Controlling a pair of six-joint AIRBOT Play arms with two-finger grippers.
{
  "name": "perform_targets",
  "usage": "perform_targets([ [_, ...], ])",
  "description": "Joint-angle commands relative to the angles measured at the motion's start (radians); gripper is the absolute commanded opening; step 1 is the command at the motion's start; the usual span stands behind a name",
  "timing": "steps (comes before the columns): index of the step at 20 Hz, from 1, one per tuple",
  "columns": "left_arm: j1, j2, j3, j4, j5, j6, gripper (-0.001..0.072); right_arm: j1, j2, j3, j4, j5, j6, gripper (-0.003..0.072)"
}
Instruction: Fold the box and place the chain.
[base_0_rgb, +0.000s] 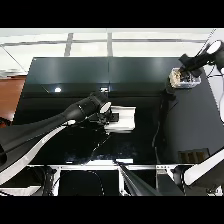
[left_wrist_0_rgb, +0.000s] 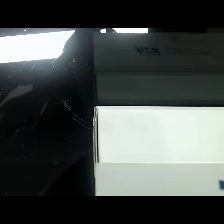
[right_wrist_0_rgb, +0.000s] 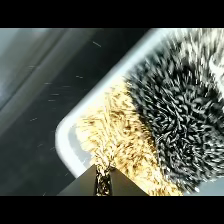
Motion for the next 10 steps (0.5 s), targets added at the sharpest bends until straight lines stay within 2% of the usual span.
perform_targets([
  [1,0.001,0.0,0.001,0.0,0.001,0.0,0.003,-0.004,0.142,0.001,0.007,0.01,-0.21,0.0015],
  [7,0.001,0.0,0.001,0.0,0.001,0.0,0.0029,-0.002,0.534,0.001,0.036,-0.045,-0.365,0.0014],
  [10,0.001,0.0,0.001,0.0,0.001,0.0,0.0029,-0.002,0.682,0.001,0.095,-0.032,-0.405,0.0013],
])
